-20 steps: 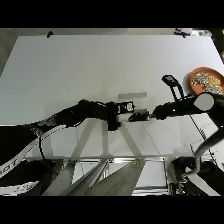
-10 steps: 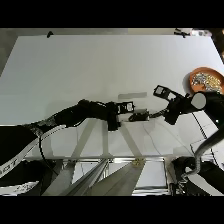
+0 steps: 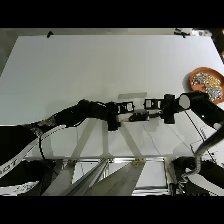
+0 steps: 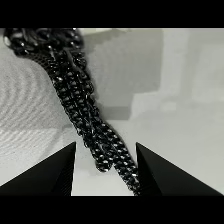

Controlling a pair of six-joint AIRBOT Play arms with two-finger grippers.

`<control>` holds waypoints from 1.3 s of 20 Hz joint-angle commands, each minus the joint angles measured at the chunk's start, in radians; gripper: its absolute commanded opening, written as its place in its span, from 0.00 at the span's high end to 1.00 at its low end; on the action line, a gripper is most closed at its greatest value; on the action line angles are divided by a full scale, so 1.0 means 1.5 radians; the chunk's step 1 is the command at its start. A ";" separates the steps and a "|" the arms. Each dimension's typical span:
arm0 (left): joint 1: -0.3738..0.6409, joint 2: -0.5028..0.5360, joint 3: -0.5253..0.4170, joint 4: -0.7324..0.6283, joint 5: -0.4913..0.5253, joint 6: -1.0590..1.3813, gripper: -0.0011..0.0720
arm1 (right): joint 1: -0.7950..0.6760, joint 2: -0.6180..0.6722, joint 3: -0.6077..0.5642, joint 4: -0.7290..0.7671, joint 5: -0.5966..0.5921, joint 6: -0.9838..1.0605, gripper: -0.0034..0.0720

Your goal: Fold the box and place the chain.

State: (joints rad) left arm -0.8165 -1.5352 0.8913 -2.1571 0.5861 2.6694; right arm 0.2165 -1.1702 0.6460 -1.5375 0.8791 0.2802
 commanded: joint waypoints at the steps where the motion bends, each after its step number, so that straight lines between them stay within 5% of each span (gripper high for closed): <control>1: 0.000 0.001 0.000 0.000 0.000 0.000 0.51 | 0.002 -0.026 0.000 0.000 -0.003 -0.018 0.40; 9: 0.000 0.001 0.000 0.000 0.000 0.000 0.51 | 0.002 -0.044 0.000 0.035 -0.020 -0.018 0.45; 15: 0.000 0.001 0.000 0.000 0.000 0.000 0.51 | 0.002 -0.055 0.000 0.033 0.049 -0.018 0.90; 26: 0.000 0.001 0.000 0.000 0.000 0.000 0.51 | 0.002 0.063 0.000 0.027 0.086 0.056 0.93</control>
